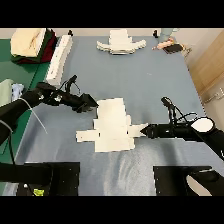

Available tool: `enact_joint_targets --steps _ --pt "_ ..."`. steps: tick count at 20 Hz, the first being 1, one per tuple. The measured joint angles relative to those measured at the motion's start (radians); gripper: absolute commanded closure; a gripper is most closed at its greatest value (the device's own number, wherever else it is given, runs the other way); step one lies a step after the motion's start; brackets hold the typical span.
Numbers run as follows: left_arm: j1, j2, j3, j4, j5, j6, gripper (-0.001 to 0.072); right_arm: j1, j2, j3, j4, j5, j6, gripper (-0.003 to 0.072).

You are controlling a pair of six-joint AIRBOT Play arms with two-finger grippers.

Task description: Fold the box.

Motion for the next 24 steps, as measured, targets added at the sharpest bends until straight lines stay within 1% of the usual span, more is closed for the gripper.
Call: enact_joint_targets --steps 3,5,10,11,12,13,19,20,21,22,24 --pt "-0.027 -0.087 0.054 -0.01 -0.019 0.01 0.0118 0.004 0.003 -0.001 -0.003 0.0 0.004 0.0683" --pt "-0.051 -0.127 0.075 -0.011 -0.032 0.021 0.0118 0.005 0.004 -0.001 -0.007 0.0 0.005 0.0684" --pt "-0.108 -0.177 0.097 -0.011 -0.098 0.092 0.0123 0.006 0.004 -0.001 -0.018 0.0 0.005 0.0684" --pt "-0.113 -0.182 0.099 -0.004 -0.116 0.109 0.0231 0.006 0.004 -0.001 -0.019 0.0 0.005 0.0684" --pt "-0.117 -0.185 0.101 -0.002 -0.132 0.122 0.0402 0.006 0.004 -0.001 -0.02 0.0 0.005 0.0684" --pt "-0.12 -0.187 0.103 0.0 -0.146 0.136 0.0423 0.006 0.004 -0.001 -0.023 0.0 0.005 0.0684" --pt "-0.142 -0.193 0.109 0.01 -0.214 0.198 0.0429 0.006 0.004 -0.001 -0.05 0.007 0.022 0.0684" --pt "-0.142 -0.193 0.109 0.018 -0.225 0.203 0.0604 0.006 0.004 -0.001 -0.054 0.01 0.024 0.0683" --pt "-0.143 -0.193 0.109 0.02 -0.238 0.208 0.0678 0.006 0.004 -0.001 -0.056 0.012 0.024 0.0684" --pt "-0.144 -0.193 0.109 0.019 -0.248 0.216 0.0693 0.006 0.004 -0.001 -0.058 0.013 0.025 0.0684" --pt "-0.148 -0.193 0.109 0.02 -0.26 0.227 0.0694 0.006 0.004 -0.002 -0.061 0.019 0.03 0.0682"
